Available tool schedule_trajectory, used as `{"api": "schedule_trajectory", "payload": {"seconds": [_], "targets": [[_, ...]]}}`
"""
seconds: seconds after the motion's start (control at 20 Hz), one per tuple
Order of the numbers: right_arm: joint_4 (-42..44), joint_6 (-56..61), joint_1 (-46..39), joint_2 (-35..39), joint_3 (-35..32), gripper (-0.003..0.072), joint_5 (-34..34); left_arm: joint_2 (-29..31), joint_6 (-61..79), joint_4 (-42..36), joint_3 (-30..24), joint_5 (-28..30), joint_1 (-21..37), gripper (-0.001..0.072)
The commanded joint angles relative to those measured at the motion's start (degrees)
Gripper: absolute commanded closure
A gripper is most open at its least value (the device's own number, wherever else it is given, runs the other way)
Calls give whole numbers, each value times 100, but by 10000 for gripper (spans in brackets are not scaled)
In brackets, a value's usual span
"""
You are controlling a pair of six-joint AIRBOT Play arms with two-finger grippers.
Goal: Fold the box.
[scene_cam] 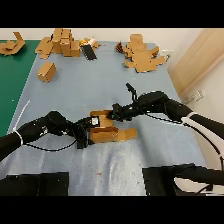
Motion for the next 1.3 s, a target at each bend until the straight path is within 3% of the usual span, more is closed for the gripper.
{"api": "schedule_trajectory", "payload": {"seconds": [0.0,0.85,1.05,1.25], "targets": [[-37,-450,20,-684,221,684,66,4,7,-2,-2,-35,-2,330],[-660,-750,50,-833,-111,683,339,4,2,0,-2,-35,-2,330],[-885,-979,-188,-262,50,683,398,4,2,-2,-2,-35,-2,330],[-2535,-671,-160,863,66,683,109,4,2,-2,-2,-35,-2,329]]}}
